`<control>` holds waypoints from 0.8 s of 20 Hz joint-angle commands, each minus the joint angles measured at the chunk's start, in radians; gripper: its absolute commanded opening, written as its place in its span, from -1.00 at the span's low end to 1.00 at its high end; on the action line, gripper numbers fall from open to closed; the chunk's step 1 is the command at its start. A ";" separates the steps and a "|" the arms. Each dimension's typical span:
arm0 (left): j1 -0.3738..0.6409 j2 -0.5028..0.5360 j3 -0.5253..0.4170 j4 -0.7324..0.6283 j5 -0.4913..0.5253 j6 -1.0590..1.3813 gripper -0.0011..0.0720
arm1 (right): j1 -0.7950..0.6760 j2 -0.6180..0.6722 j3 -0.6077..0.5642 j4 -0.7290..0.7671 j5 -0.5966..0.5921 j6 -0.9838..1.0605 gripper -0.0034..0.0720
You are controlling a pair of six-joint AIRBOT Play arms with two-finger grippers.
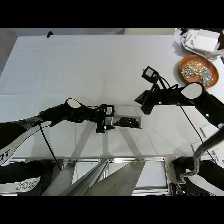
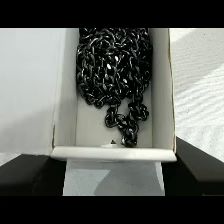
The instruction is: Fold the box and place the chain.
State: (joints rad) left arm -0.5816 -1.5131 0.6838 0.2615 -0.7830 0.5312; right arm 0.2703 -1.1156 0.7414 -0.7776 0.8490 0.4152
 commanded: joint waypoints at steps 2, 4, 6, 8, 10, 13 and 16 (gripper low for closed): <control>0.000 0.001 0.000 0.000 0.000 0.000 -0.28 | 0.025 -0.045 0.002 -0.003 0.124 -0.093 -0.88; 0.000 0.001 0.000 0.000 0.000 0.000 -0.28 | 0.041 -0.045 0.002 -0.010 0.171 -0.103 -0.53; 0.000 0.001 0.000 0.000 0.000 0.000 -0.28 | 0.063 -0.044 0.002 -0.012 0.192 -0.102 -0.16; 0.000 0.001 0.000 0.000 0.000 0.000 -0.28 | 0.093 -0.041 0.002 -0.014 0.192 -0.102 -0.06; 0.000 0.001 0.000 0.000 0.000 0.000 -0.28 | 0.124 -0.041 0.002 -0.015 0.206 -0.102 -0.06; 0.000 0.001 0.000 0.000 0.000 0.000 -0.28 | 0.168 -0.041 0.002 -0.049 0.227 -0.101 -0.02; 0.000 0.001 0.000 0.000 0.000 0.000 -0.28 | 0.193 -0.040 0.002 -0.067 0.229 -0.098 0.02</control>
